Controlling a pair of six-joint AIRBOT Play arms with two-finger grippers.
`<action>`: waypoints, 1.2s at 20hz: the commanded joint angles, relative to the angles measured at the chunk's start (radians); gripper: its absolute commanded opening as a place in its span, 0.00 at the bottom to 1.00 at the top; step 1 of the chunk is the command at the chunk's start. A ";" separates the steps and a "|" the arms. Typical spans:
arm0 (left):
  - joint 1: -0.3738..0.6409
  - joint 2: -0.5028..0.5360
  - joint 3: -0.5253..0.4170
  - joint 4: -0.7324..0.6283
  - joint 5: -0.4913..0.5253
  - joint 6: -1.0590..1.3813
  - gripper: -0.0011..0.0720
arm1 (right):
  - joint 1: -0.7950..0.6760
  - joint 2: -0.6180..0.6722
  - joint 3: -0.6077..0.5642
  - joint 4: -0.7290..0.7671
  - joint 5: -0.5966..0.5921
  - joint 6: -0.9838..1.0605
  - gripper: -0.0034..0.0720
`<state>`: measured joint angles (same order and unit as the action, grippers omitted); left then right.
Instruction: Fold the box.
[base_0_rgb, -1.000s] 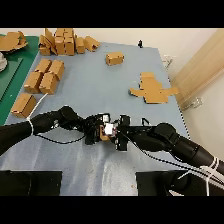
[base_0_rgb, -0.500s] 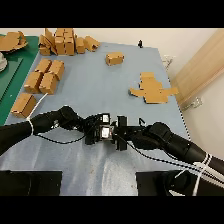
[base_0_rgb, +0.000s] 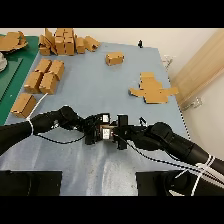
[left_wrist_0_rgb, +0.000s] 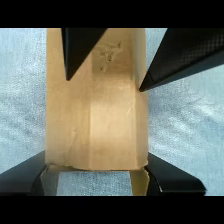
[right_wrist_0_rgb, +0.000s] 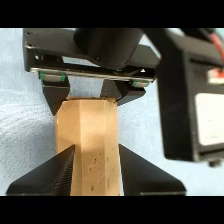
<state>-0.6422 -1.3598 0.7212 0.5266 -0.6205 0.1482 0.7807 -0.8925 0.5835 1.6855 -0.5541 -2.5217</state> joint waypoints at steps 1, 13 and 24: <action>0.000 0.001 0.001 0.000 0.000 0.000 0.61 | 0.001 0.015 0.001 -0.002 0.000 0.000 0.59; 0.000 0.001 0.001 0.000 0.000 0.000 0.61 | 0.001 0.014 0.016 -0.025 0.014 0.000 0.50; 0.000 0.001 0.001 0.000 0.000 0.000 0.61 | 0.001 -0.033 0.015 -0.020 -0.019 0.000 0.43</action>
<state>-0.6422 -1.3598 0.7212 0.5266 -0.6205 0.1482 0.7807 -0.9123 0.5983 1.6600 -0.5655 -2.5221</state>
